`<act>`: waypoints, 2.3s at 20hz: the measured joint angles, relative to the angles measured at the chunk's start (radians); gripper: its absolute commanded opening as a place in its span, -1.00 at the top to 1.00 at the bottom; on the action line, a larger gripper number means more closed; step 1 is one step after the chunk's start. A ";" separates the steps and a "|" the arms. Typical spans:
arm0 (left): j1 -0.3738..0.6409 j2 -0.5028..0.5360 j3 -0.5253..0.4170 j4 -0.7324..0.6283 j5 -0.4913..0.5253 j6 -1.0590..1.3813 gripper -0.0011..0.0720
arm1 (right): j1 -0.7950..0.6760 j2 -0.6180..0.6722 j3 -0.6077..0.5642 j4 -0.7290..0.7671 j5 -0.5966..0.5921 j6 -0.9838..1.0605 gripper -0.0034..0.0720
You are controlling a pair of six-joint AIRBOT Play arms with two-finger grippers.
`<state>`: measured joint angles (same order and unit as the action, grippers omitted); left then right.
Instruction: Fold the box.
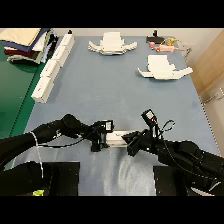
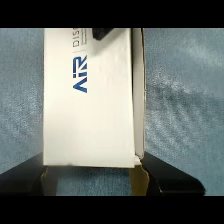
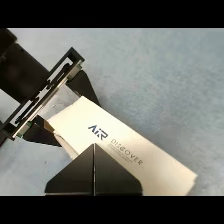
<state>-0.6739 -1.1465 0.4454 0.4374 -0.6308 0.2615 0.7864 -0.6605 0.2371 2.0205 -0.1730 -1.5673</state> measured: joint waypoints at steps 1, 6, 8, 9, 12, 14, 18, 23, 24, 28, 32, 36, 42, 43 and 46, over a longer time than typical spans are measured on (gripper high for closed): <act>0.000 0.000 0.000 0.000 0.000 0.000 -0.47 | 0.013 0.002 -0.007 0.005 0.011 0.001 0.91; 0.000 0.000 0.000 0.000 0.000 0.000 -0.47 | 0.053 -0.026 -0.033 0.014 0.041 0.007 0.91; 0.000 0.000 0.000 0.000 0.000 0.000 -0.47 | 0.058 -0.047 -0.037 0.016 0.047 0.007 0.91; 0.000 0.000 0.000 0.000 0.000 0.000 -0.47 | 0.060 -0.055 -0.039 0.018 0.049 0.007 0.91; 0.000 0.000 0.000 0.000 0.000 0.000 -0.47 | 0.061 -0.071 -0.041 0.018 0.053 0.008 0.91; 0.000 0.000 0.000 0.000 0.000 0.000 -0.47 | 0.062 -0.076 -0.043 0.018 0.053 0.007 0.90; 0.000 0.000 0.000 0.000 0.000 0.001 -0.47 | 0.062 -0.080 -0.058 0.023 0.061 0.008 0.91; 0.000 0.000 0.000 0.000 0.000 0.001 -0.47 | 0.062 -0.081 -0.066 0.020 0.063 0.008 0.91; 0.000 0.000 0.000 0.000 0.000 0.001 -0.47 | 0.062 -0.081 -0.067 0.018 0.064 0.008 0.91; 0.000 0.000 0.000 0.000 0.000 0.001 -0.47 | 0.063 -0.081 -0.068 0.010 0.067 0.008 0.90; 0.000 0.000 0.000 0.000 0.000 0.000 -0.47 | 0.062 -0.066 -0.063 0.001 0.048 0.007 0.90; 0.000 0.000 0.000 -0.002 0.000 -0.002 -0.47 | 0.063 -0.022 -0.052 -0.051 0.052 -0.007 0.90; 0.000 0.000 0.000 -0.001 0.000 -0.002 -0.47 | 0.064 0.006 -0.043 -0.165 0.144 -0.014 0.90; 0.000 0.000 0.000 -0.001 0.000 -0.001 -0.47 | 0.064 0.007 -0.043 -0.187 0.153 -0.014 0.90; 0.000 0.000 0.000 -0.001 0.000 0.000 -0.47 | 0.064 -0.009 -0.044 -0.246 0.167 -0.015 0.90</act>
<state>-0.6739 -1.1469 0.4454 0.4366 -0.6312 0.2611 0.8501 -0.6693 0.1932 1.7748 -0.0063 -1.5826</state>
